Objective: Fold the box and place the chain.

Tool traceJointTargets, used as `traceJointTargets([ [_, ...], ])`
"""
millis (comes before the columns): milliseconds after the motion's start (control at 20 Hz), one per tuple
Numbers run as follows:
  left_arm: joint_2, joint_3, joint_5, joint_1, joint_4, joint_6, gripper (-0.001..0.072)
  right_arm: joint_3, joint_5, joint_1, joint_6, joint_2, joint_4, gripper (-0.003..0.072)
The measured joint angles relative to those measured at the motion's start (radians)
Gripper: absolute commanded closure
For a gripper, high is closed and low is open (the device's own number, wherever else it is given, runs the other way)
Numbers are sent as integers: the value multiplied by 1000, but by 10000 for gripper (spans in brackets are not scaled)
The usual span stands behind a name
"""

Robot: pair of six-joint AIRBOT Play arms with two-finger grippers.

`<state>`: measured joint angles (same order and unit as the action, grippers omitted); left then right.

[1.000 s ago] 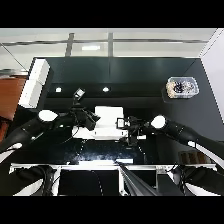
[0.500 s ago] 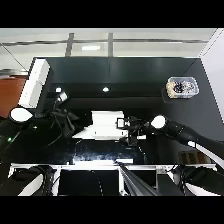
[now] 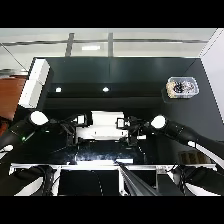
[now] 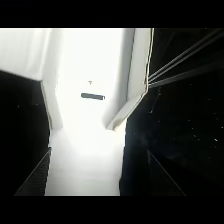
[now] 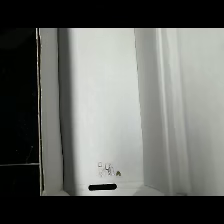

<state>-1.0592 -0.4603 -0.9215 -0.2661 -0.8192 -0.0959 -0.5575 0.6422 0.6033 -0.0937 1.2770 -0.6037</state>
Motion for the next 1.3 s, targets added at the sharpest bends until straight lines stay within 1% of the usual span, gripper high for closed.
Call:
traceJointTargets([
  [50,-11,0,29,-16,13,-10,23,0,0,0,0,0,0,185],
  [100,-21,0,47,-28,26,-23,47,0,0,0,0,0,0,185],
  [150,-30,0,61,-38,41,-37,104,0,0,0,0,0,0,185],
  [250,-43,0,85,-51,61,-65,127,0,0,0,0,0,0,185],
  [300,-49,0,94,-56,71,-74,280,0,0,0,0,0,0,185],
  [350,-52,0,97,-58,82,-82,401,0,0,0,0,0,0,185],
  [400,-55,0,99,-61,88,-86,433,0,0,0,0,0,0,185],
  [600,-60,-2,99,-64,139,-99,434,0,0,0,0,0,0,185],
  [900,-61,-2,64,-66,203,-105,435,0,0,0,-1,0,-1,185],
  [950,-61,-2,60,-66,216,-107,451,0,0,0,0,0,-1,185],
  [1000,-62,-2,56,-66,229,-107,512,0,0,0,0,0,-1,185],
  [1050,-64,-2,54,-66,243,-107,548,0,0,0,0,0,0,185],
  [1300,-83,-2,55,-90,278,-107,548,0,0,0,-1,0,-1,185],
])
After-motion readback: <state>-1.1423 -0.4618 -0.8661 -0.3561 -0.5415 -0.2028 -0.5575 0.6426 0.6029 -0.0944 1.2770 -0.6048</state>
